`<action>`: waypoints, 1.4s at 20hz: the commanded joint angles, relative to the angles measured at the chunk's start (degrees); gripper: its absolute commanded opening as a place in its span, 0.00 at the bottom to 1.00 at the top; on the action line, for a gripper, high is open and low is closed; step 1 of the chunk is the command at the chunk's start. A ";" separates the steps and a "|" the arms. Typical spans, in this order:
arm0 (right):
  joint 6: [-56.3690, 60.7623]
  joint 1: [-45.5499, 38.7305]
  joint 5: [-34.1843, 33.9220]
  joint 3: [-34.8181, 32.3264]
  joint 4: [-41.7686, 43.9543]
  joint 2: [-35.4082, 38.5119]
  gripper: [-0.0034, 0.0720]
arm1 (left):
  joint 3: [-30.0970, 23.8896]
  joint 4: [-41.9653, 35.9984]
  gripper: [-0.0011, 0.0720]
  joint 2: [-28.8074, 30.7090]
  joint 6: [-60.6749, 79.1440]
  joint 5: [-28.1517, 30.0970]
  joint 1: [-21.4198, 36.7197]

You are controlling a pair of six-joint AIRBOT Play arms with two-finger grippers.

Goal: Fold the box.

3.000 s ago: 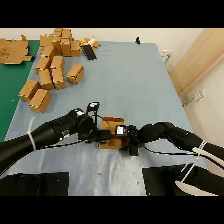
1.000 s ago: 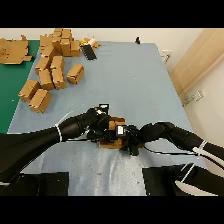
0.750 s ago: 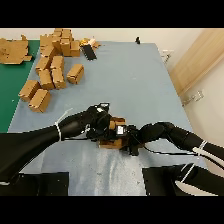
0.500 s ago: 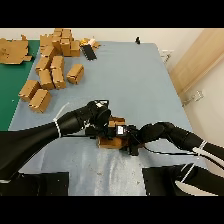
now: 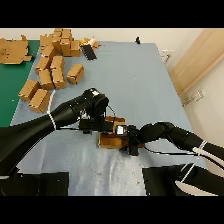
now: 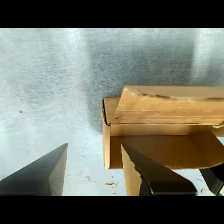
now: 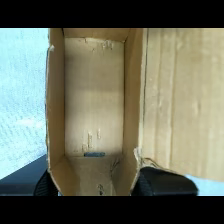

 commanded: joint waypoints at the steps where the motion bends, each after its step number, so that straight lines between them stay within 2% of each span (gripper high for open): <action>1: 0.02 0.00 -0.02 -0.02 0.00 0.00 0.67 | 1.20 0.20 0.68 0.04 0.22 -1.97 0.59; 2: 0.02 0.00 -0.02 -0.02 -0.02 0.00 0.67 | 1.40 0.20 0.68 0.04 0.22 -2.19 0.74; 4: 0.02 0.00 -0.02 -0.04 -0.02 0.00 0.67 | 1.49 0.24 0.51 0.22 0.24 -2.60 1.22; 5: 0.02 0.00 0.00 -0.04 -0.02 0.00 0.67 | 1.49 0.33 0.48 0.31 0.26 -3.23 1.62; 8: 0.02 0.00 -0.02 -0.02 -0.04 0.00 0.67 | 1.46 2.82 0.48 0.33 0.85 -7.50 3.15; 9: 0.02 0.00 -0.02 -0.04 -0.04 0.00 0.67 | 1.46 4.87 0.18 0.33 1.77 -9.55 3.72; 10: 0.02 0.00 -0.02 -0.04 -0.04 0.00 0.67 | 1.46 7.13 0.03 0.35 3.41 -11.02 4.31; 13: 0.02 0.00 -0.02 -0.02 -0.07 0.00 0.67 | 0.31 8.96 0.03 0.33 14.73 -9.11 7.02; 17: 0.02 0.00 -0.07 -0.02 -0.04 0.02 0.67 | -6.78 8.59 0.03 0.33 24.57 1.14 15.17; 19: 0.02 0.00 -0.09 -0.02 -0.02 0.02 0.67 | -11.74 4.09 0.03 0.33 39.30 6.56 20.65; 20: 0.02 0.00 -0.07 -0.02 -0.04 0.02 0.67 | -13.44 -0.90 0.03 0.33 50.90 7.96 23.39; 22: 0.00 0.00 -0.02 -0.02 -0.04 0.02 0.67 | -14.01 -9.60 0.03 0.26 68.59 8.50 27.34; 24: 0.02 0.00 -0.07 -0.02 -0.02 0.00 0.67 | -13.99 -10.67 0.03 0.26 76.85 14.25 28.52; 26: 0.02 0.00 -0.07 -0.02 -0.02 0.00 0.67 | -14.01 -11.15 0.03 -0.02 77.24 20.28 28.35; 28: 0.02 0.00 -0.04 -0.02 -0.04 0.00 0.67 | -14.27 -15.02 0.03 -0.07 89.72 21.94 28.13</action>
